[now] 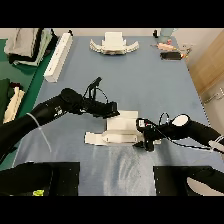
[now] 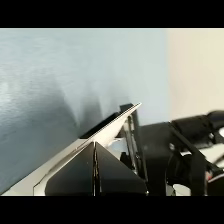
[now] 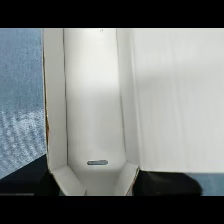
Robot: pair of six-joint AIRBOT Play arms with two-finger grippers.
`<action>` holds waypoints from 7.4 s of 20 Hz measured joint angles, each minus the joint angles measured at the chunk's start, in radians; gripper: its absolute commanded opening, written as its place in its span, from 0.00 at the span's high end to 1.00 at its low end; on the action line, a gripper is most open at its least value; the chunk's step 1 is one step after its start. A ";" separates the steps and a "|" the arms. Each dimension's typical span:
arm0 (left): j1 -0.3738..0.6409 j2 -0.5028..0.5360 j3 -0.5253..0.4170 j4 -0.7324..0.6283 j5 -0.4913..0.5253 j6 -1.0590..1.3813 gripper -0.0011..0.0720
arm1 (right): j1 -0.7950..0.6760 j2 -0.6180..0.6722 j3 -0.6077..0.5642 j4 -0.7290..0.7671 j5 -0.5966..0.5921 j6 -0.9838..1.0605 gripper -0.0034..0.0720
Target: Fold the box.
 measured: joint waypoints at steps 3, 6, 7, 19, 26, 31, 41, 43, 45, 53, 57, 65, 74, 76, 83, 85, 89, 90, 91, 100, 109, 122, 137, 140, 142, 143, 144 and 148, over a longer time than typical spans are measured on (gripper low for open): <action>-0.015 -0.091 0.013 0.000 -0.038 -0.042 0.97 | 0.000 0.000 0.000 0.000 0.000 0.000 0.28; -0.047 -0.161 0.018 0.000 -0.057 -0.061 0.97 | 0.000 0.000 0.000 0.000 0.000 0.000 0.28; -0.055 -0.178 0.018 0.000 -0.060 -0.071 0.97 | 0.000 0.000 0.000 0.000 0.000 0.001 0.28; -0.030 -0.080 0.048 0.032 -0.058 -0.015 0.97 | 0.000 -0.001 0.000 0.000 0.000 -0.001 0.28; 0.032 0.220 0.053 0.315 -0.141 0.010 0.96 | 0.000 -0.001 0.000 -0.001 0.000 -0.001 0.28; 0.039 0.280 0.042 0.470 -0.281 0.186 0.97 | 0.000 -0.002 0.000 0.000 0.000 -0.001 0.28; 0.109 0.410 -0.319 0.385 -0.208 1.024 0.04 | 0.000 -0.001 0.000 0.000 0.000 -0.001 0.28; 0.077 0.402 -0.367 0.328 -0.138 1.135 0.04 | 0.000 0.000 0.000 -0.001 0.000 0.000 0.28; 0.049 0.380 -0.390 0.278 -0.081 1.200 0.04 | 0.000 0.000 0.000 -0.001 0.000 0.000 0.28; -0.009 0.299 -0.407 0.148 0.044 1.284 0.38 | 0.000 0.000 0.000 0.000 0.000 0.000 0.28; -0.046 0.262 -0.407 0.122 0.069 1.309 0.60 | 0.000 0.000 0.000 -0.001 0.000 0.000 0.28; -0.108 0.231 -0.400 0.102 0.132 1.324 0.84 | 0.000 0.000 0.000 0.000 0.000 0.000 0.28; -0.135 0.225 -0.397 0.036 0.186 1.387 0.83 | 0.000 0.000 0.000 0.000 0.000 0.000 0.28; -0.135 0.219 -0.397 0.001 0.190 1.413 0.83 | 0.000 0.000 0.000 0.000 0.000 0.000 0.28; -0.135 0.208 -0.397 -0.064 0.179 1.447 0.05 | 0.000 0.000 0.000 -0.002 -0.001 -0.002 0.28; -0.135 0.204 -0.397 -0.076 0.174 1.449 0.05 | 0.000 0.000 0.000 -0.003 0.000 -0.003 0.28; -0.135 0.196 -0.396 -0.089 0.168 1.449 0.06 | 0.000 0.000 0.000 -0.002 0.000 -0.002 0.28; -0.135 0.195 -0.396 -0.089 0.167 1.449 0.09 | 0.000 0.000 0.000 -0.002 -0.001 -0.002 0.28; -0.135 0.195 -0.396 -0.090 0.167 1.448 0.45 | 0.000 0.000 0.000 -0.002 0.000 -0.002 0.28; -0.131 0.289 -0.393 0.195 0.137 1.058 0.96 | 0.000 0.000 0.000 0.001 0.000 0.001 0.28; -0.125 0.633 -0.338 0.724 -0.130 -0.013 0.96 | 0.000 0.000 0.000 0.000 0.000 0.000 0.28; 0.018 0.392 -0.336 0.768 -0.175 -0.642 0.97 | 0.000 0.000 0.000 0.000 -0.001 0.000 0.28; -0.089 0.295 -0.301 0.460 -0.041 -0.542 0.96 | 0.000 0.000 0.000 0.000 0.000 0.000 0.28; -0.090 0.295 -0.278 0.455 -0.046 -0.541 0.96 | 0.000 0.000 0.000 0.000 0.000 0.000 0.28; -0.090 0.295 -0.266 0.454 -0.052 -0.541 0.96 | 0.000 0.000 0.000 0.000 -0.001 0.000 0.28; -0.090 0.295 -0.261 0.454 -0.053 -0.541 0.96 | 0.000 0.000 0.000 0.000 0.000 0.000 0.28; -0.090 0.295 -0.256 0.454 -0.054 -0.541 0.96 | 0.000 0.000 0.000 0.000 -0.001 0.000 0.28; -0.090 0.295 -0.247 0.453 -0.066 -0.540 0.71 | 0.000 0.000 0.000 0.000 0.000 0.000 0.28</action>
